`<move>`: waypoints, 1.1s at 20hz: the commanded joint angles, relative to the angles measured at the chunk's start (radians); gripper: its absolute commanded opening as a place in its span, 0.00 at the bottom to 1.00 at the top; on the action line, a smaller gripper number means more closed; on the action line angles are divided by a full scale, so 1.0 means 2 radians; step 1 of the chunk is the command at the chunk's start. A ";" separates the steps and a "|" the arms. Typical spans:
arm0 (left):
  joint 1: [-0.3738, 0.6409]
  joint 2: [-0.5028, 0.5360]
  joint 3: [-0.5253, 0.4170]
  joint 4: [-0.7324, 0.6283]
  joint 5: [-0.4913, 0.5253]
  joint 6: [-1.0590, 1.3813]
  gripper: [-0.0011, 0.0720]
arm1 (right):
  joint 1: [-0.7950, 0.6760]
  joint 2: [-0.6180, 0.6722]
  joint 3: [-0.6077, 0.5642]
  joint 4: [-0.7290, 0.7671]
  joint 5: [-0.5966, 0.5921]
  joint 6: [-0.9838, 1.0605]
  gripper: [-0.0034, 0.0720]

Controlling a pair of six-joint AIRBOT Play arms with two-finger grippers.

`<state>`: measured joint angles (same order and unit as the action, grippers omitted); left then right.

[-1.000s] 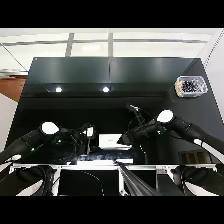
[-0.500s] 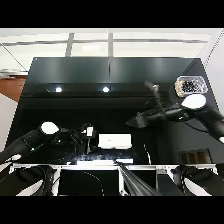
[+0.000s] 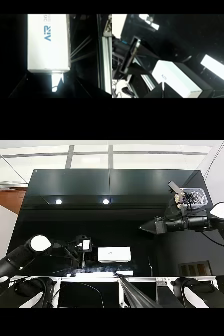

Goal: Fold the box and place the chain.

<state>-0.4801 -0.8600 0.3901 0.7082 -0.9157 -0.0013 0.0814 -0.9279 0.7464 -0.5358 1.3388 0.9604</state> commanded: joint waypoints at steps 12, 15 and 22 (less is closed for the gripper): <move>-0.125 -0.047 0.084 0.051 0.057 -0.181 0.99 | -0.005 0.002 0.000 -0.004 -0.011 -0.009 0.10; -0.148 -0.076 0.100 0.051 0.087 -0.181 0.99 | -0.005 0.002 0.000 -0.014 -0.010 -0.009 0.10; -0.167 -0.101 0.101 0.058 0.094 -0.187 0.99 | -0.005 0.002 0.000 -0.019 -0.014 -0.009 0.10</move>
